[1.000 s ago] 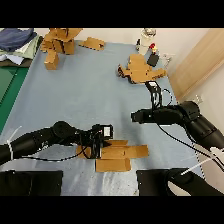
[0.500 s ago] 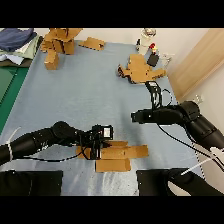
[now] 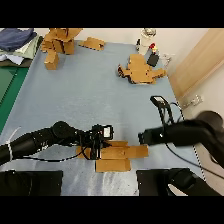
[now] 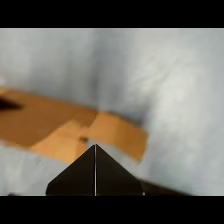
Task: Fold the box.
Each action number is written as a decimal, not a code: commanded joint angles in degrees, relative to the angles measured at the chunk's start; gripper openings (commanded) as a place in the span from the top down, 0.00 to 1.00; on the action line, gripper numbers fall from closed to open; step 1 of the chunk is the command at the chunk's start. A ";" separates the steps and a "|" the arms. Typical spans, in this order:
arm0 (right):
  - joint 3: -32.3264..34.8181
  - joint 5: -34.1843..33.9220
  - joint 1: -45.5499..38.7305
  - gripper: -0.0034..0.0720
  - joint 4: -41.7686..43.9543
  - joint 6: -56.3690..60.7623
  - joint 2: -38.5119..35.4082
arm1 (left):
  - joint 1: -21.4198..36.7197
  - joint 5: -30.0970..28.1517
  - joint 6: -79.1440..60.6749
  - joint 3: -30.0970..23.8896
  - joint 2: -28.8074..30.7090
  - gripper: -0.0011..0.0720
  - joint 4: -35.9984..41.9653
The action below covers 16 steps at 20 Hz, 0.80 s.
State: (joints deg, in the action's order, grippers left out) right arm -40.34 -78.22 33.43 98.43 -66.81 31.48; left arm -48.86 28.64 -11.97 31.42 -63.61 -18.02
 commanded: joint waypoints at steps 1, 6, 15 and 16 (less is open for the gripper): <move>2.47 -2.62 12.17 0.95 8.04 12.02 -11.19 | 0.00 0.02 0.02 0.07 -0.04 0.97 -0.02; 14.58 10.62 34.10 0.95 8.63 13.09 -11.26 | 0.00 0.04 0.02 0.07 -0.04 0.97 -0.02; 15.28 17.38 67.41 0.64 -31.65 13.44 12.37 | -0.07 -0.02 0.00 0.07 -0.04 0.97 -0.02; 15.28 17.55 67.38 0.32 -32.48 13.44 13.62 | -0.07 -0.07 0.00 0.07 -0.04 0.97 -0.02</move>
